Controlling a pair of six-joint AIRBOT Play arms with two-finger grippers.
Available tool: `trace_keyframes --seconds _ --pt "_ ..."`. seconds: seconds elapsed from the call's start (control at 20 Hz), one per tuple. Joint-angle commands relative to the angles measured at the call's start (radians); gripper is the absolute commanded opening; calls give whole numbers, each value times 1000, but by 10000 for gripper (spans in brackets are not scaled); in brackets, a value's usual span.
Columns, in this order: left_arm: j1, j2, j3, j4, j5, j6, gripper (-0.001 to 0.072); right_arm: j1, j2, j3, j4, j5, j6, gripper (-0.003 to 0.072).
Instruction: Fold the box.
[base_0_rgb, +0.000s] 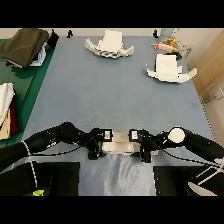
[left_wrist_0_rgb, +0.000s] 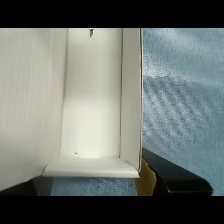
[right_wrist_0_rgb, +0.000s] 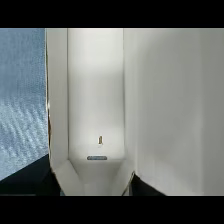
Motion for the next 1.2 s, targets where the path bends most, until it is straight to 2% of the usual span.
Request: trace_keyframes --seconds 0.0,0.2,0.4,1.0,1.15 --pt "26 39 -28 0 -2 0 694 0 1 1 1 0 4 483" --pt "46 89 -59 -33 31 2 694 0 1 1 1 0 4 483" --pt "46 89 -60 -160 39 83 694 0 1 1 1 0 4 483" --pt "42 89 -89 -164 32 132 694 0 1 1 1 0 4 483" --pt "42 89 -89 -166 59 137 694 0 1 1 1 0 4 483"
